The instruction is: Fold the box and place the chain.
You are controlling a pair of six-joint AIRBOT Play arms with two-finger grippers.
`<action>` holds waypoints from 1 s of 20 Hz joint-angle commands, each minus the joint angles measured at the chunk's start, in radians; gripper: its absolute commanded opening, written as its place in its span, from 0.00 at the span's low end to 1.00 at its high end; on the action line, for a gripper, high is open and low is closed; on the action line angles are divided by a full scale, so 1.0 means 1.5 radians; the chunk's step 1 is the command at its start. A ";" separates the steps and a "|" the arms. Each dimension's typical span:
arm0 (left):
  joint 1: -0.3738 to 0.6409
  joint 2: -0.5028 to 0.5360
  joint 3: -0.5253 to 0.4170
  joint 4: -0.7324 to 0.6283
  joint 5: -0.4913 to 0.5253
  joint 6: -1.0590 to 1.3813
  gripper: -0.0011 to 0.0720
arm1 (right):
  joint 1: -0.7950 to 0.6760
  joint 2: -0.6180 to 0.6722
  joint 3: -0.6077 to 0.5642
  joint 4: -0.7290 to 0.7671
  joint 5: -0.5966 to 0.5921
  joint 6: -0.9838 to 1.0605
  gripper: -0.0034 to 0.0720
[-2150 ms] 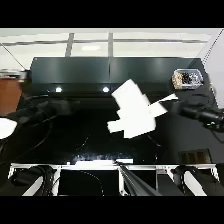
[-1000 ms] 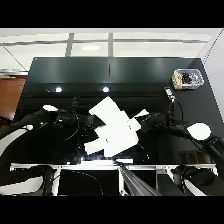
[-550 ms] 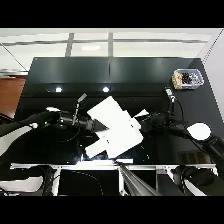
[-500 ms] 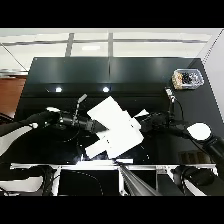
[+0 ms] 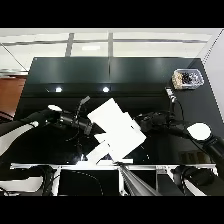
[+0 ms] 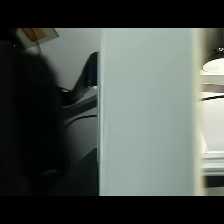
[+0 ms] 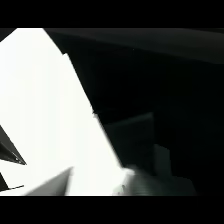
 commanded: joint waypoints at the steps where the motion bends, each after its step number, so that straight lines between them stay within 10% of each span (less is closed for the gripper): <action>1: 0.001 0.000 0.040 0.004 -0.025 -0.020 0.05 | -0.032 0.001 0.024 -0.038 0.033 0.009 1.00; 6: -0.017 0.033 0.166 0.148 -0.077 -0.088 0.05 | -0.164 0.001 0.217 -0.359 0.225 0.008 1.00; 11: -0.113 0.122 0.233 0.289 0.081 -0.013 0.05 | -0.193 0.001 0.278 -0.569 0.242 0.003 1.00; 20: -0.210 0.128 0.123 0.395 0.292 0.117 0.05 | -0.193 -0.005 0.166 -0.274 0.311 -0.349 1.00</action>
